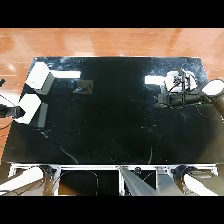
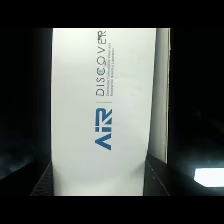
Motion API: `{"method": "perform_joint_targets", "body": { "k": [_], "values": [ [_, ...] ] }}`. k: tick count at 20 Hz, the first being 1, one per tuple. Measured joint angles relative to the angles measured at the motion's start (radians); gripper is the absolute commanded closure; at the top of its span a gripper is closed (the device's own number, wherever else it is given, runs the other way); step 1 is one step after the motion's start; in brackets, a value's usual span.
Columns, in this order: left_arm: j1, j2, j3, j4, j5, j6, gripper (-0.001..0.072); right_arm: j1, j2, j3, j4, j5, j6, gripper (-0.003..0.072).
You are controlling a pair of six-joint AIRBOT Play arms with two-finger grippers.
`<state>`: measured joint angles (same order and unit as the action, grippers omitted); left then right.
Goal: Fold the box and place the chain.
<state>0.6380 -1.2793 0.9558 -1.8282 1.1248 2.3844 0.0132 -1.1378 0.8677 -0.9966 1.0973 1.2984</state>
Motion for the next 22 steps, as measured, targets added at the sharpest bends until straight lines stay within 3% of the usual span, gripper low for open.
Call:
{"method": "perform_joint_targets", "body": {
  "k": [6,13,14,16,17,18,22],
  "values": [
    [0.000,-0.116,0.078,-0.038,-0.069,0.043,0.0688,0.000,0.000,0.000,0.001,-0.022,0.047,0.0659],
    [-0.034,-0.155,0.106,-0.065,-0.106,0.044,0.0684,0.000,0.000,0.000,0.001,-0.028,0.064,0.0659],
    [-0.040,-0.156,0.106,-0.067,-0.107,0.043,0.0588,0.000,0.000,0.000,0.001,-0.028,0.066,0.0658],
    [-0.051,-0.158,0.108,-0.068,-0.108,0.030,0.0199,0.000,0.000,0.000,0.000,-0.028,0.066,0.0659],
    [-0.055,-0.158,0.108,-0.066,-0.110,0.023,0.0122,0.000,0.000,0.000,0.000,-0.028,0.066,0.0659],
    [-0.058,-0.159,0.108,-0.065,-0.109,0.018,0.0080,0.000,0.000,0.000,0.000,-0.028,0.066,0.0659],
    [-0.063,-0.158,0.126,-0.034,-0.096,-0.029,0.0078,0.000,0.000,0.000,-0.003,-0.029,0.067,0.0659]
  ]
}}
